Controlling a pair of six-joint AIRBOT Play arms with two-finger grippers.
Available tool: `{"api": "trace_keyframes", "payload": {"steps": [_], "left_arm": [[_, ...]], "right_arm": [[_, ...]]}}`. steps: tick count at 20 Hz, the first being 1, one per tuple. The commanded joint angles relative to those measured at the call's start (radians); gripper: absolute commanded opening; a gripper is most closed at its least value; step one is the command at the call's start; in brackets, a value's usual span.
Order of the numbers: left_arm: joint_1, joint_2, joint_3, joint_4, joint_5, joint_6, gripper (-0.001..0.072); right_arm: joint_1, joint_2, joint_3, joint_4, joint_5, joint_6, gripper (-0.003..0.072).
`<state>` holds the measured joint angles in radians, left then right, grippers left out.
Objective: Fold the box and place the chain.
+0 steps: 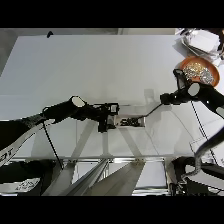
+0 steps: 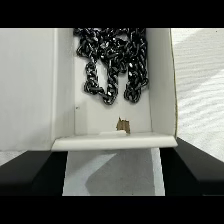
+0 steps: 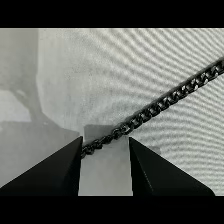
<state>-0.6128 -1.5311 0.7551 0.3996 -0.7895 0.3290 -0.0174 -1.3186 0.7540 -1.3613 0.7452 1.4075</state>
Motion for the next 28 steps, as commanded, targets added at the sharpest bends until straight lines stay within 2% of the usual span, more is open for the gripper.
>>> {"api": "trace_keyframes", "payload": {"steps": [1,2,4,5,9,12,17,23,28], "left_arm": [[0.000,0.000,0.000,0.000,0.000,0.000,0.0320],[0.000,0.000,0.000,0.000,0.000,0.000,0.0320],[0.000,0.000,0.000,0.000,0.000,0.000,0.0320],[0.000,0.000,0.000,0.000,0.000,0.000,0.0320],[0.000,0.000,0.000,0.000,0.000,0.000,0.0320],[0.000,0.000,0.000,0.000,0.000,0.000,0.0320],[0.000,0.000,0.000,0.000,0.000,0.000,0.0320],[0.000,0.000,0.000,0.000,0.000,0.000,0.0320],[0.000,0.000,0.000,0.000,0.000,0.000,0.0320]], "right_arm": [[0.000,-0.016,0.001,0.000,0.003,0.011,0.0261],[0.000,-0.017,0.001,0.000,0.003,0.011,0.0168],[0.000,-0.017,0.001,0.000,0.004,0.011,0.0120],[0.000,-0.016,0.001,0.000,0.010,0.011,0.0036],[0.000,0.001,0.001,0.007,0.085,0.009,0.0019],[0.000,0.076,0.001,0.007,0.130,-0.002,0.0019],[0.021,0.340,0.001,0.015,0.200,-0.022,0.0019],[0.183,0.687,0.001,0.039,0.205,-0.025,0.0019],[0.324,0.845,0.001,0.125,0.166,-0.025,0.0020]]}}
